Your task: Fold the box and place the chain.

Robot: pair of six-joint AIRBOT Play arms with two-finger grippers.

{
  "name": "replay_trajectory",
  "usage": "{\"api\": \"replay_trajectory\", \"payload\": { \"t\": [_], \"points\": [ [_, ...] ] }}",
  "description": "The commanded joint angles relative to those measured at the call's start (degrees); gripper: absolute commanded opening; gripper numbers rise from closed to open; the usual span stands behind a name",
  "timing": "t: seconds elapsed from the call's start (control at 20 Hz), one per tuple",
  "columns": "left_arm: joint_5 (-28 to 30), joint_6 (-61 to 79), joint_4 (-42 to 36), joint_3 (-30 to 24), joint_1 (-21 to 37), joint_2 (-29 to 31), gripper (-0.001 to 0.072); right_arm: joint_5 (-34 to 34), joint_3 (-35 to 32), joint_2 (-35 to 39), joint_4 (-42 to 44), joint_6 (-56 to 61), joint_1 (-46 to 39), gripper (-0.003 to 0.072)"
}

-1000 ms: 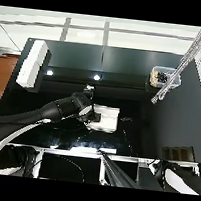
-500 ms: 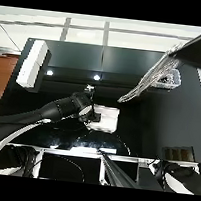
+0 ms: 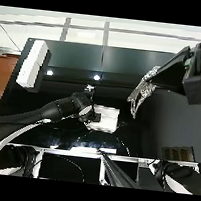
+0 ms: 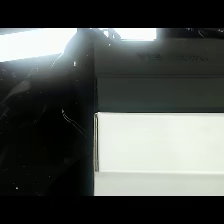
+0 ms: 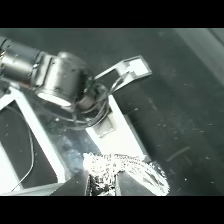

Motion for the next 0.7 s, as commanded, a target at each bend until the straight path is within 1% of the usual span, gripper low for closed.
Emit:
{"api": "replay_trajectory", "payload": {
  "t": [0.0,0.35,0.5,0.65],
  "points": [
    [0.0,0.0,0.0,0.0,0.0,0.0,0.003,-0.5,-0.6,0.1,1.6,0.0,2.1,0.0022],
    [0.0,0.0,0.0,0.0,0.0,0.0,0.003,0.6,-1.4,0.0,2.3,-0.1,6.1,0.0022],
    [0.0,0.0,0.0,0.0,0.0,0.0,0.003,2.1,-6.2,0.0,2.0,-0.1,6.3,0.0022],
    [0.0,0.0,0.0,0.0,0.0,0.0,0.003,6.5,-13.5,0.0,0.4,-1.1,6.3,0.0022]
  ]
}}
